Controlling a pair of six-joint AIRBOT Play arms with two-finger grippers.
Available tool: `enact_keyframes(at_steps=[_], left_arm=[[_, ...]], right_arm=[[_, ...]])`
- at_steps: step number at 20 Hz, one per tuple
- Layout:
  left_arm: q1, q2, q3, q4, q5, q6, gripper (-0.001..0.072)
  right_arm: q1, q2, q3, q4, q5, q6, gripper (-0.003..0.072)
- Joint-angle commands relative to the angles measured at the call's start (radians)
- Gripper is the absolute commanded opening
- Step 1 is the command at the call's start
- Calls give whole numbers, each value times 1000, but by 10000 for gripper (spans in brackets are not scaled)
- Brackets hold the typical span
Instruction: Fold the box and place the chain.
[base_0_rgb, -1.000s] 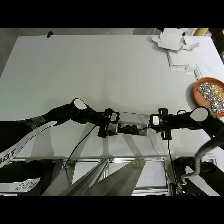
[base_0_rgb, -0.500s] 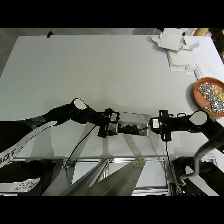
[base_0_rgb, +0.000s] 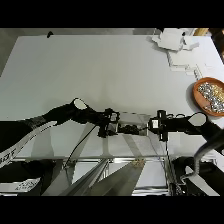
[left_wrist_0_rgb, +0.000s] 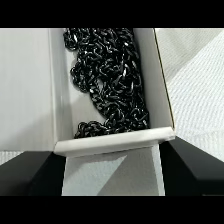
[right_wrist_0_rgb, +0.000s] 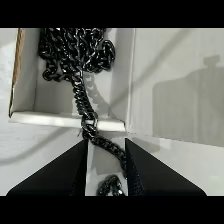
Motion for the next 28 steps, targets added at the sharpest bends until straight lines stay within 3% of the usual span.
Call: enact_keyframes(at_steps=[1,3,6,11,16,24,28], left_arm=[[1,1,1,0,0,0,272],[1,1,1,0,0,0,272],[1,1,1,0,0,0,272],[1,1,1,0,0,0,272],[1,1,1,0,0,0,272],[1,1,1,0,0,0,272],[1,1,1,0,0,0,272]], right_arm=[[1,-36,-1,15,19,-5,254],[1,-39,-1,15,26,13,252],[1,-21,-1,-32,41,85,32],[1,140,-1,-146,60,265,31],[1,311,-1,-144,176,294,21],[132,345,-1,91,200,290,21],[217,339,-1,272,89,249,21]])
